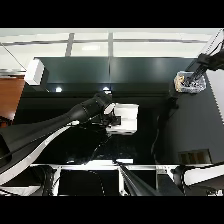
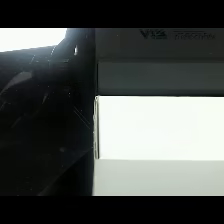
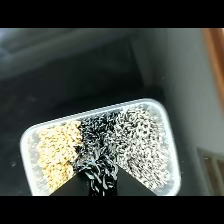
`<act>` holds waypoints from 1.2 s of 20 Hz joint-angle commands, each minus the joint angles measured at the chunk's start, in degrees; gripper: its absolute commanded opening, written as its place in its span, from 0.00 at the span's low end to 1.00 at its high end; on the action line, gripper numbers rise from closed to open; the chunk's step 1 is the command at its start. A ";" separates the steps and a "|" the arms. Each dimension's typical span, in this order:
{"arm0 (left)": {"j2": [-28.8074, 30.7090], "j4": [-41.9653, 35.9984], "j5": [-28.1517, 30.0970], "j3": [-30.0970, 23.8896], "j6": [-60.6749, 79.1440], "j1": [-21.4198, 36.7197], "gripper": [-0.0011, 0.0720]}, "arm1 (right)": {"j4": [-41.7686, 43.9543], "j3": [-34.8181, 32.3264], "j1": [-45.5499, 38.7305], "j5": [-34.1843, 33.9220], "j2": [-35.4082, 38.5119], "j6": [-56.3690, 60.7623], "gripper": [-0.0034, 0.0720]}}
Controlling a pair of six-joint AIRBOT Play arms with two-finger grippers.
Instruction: Fold the box and place the chain.
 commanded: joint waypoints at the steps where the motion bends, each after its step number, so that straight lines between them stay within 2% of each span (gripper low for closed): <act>1: 0.00 0.00 0.02 0.02 0.02 0.04 0.05 | 0.33 0.87 0.46 1.55 7.56 -2.91 0.06; 3: 0.00 0.00 0.02 0.02 0.02 0.04 0.05 | 1.16 0.07 1.75 2.25 13.25 -5.07 0.06; 7: 0.00 0.00 0.02 0.02 0.02 0.04 0.05 | 11.47 -1.64 3.37 3.04 24.83 -11.39 0.06; 10: 0.00 -0.02 0.02 0.02 0.02 0.04 0.05 | 13.99 -1.64 4.37 4.57 32.52 -11.58 0.06; 13: 0.00 -0.02 0.04 0.02 0.02 0.04 0.05 | 20.76 -1.68 4.42 13.35 38.05 -13.11 0.06; 15: 0.00 -0.02 0.04 0.02 0.02 0.04 0.05 | 28.35 -3.78 4.44 19.10 40.44 -14.60 0.06; 17: 0.00 0.00 0.07 0.02 0.02 0.04 0.05 | 37.53 -11.85 4.85 19.21 44.50 -14.62 0.06; 21: 0.00 0.00 0.17 0.02 0.02 0.04 0.05 | 40.46 -30.99 9.09 19.15 52.94 -14.40 0.06; 24: 0.00 0.00 0.15 0.02 0.02 0.04 0.05 | 42.95 -38.53 11.56 19.54 54.60 -14.08 0.06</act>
